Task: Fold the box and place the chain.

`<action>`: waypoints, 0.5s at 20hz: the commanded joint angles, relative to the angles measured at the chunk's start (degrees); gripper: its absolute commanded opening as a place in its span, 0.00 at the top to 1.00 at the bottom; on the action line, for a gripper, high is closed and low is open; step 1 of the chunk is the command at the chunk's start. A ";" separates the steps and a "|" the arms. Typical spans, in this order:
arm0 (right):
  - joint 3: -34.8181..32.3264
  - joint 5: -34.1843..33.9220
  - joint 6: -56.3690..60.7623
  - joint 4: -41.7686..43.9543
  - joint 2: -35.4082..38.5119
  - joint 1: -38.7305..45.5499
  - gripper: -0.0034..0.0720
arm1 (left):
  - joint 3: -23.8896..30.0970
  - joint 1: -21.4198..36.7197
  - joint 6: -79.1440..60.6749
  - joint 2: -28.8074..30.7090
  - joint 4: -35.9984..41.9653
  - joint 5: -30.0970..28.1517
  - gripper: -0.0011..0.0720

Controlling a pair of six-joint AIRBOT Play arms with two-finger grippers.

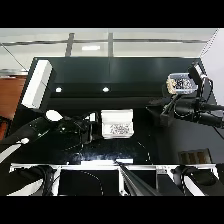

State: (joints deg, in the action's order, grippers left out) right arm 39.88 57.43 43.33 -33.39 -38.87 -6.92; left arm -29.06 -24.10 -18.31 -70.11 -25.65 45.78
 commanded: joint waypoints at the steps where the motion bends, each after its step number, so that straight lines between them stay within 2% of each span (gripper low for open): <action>1: -0.02 0.07 0.00 -0.09 0.02 -0.02 0.48 | -0.46 -1.29 2.49 -0.50 -0.09 -2.19 0.02; 10: -0.02 0.02 0.00 -0.33 0.02 0.00 0.48 | -2.14 -2.21 2.21 -2.05 -0.35 -0.50 0.02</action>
State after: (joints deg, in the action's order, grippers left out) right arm 39.88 57.45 43.33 -33.61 -38.87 -6.92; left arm -30.74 -25.65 -15.46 -71.75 -26.00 44.75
